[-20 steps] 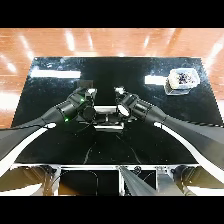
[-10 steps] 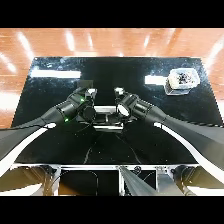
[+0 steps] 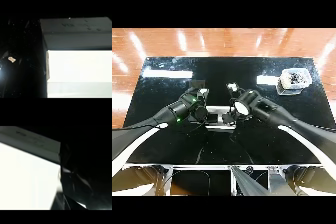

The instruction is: Fold the box and place the chain.

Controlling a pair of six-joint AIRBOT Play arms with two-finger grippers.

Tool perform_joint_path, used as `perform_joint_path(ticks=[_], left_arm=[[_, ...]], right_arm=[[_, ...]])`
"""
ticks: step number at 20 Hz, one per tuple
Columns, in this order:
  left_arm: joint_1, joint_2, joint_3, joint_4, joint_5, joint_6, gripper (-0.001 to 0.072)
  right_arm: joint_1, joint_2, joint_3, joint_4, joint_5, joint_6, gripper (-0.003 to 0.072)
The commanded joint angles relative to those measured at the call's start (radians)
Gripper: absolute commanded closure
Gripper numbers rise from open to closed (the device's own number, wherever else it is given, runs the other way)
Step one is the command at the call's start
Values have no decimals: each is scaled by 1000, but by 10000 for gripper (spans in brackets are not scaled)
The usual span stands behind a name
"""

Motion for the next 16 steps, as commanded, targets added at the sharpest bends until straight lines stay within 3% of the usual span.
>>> perform_joint_path(ticks=[1, 4, 9, 11, 13, 15, 16], left_arm=[[0, -1, 0, -1, 0, 0, 687], [0, -1, 0, -1, 2, 0, 687], [0, -1, 0, -1, 6, 0, 687], [0, -1, 0, 0, 5, 0, 687], [0, -1, 0, -1, 3, 0, 687], [0, -1, 0, -1, 5, 0, 687], [0, -1, 0, -2, 5, 0, 687]], right_arm=[[0, 154, -1, -10, 111, -93, 290], [4, 319, -11, -77, 198, -101, 297], [-27, 509, -14, -412, 382, -72, 296], [-119, 516, -15, -486, 394, -72, 295], [-263, 516, -38, -469, 302, -72, 293], [-426, 509, -83, -435, 167, -100, 13], [-514, 492, -95, -389, 105, -119, 13]])
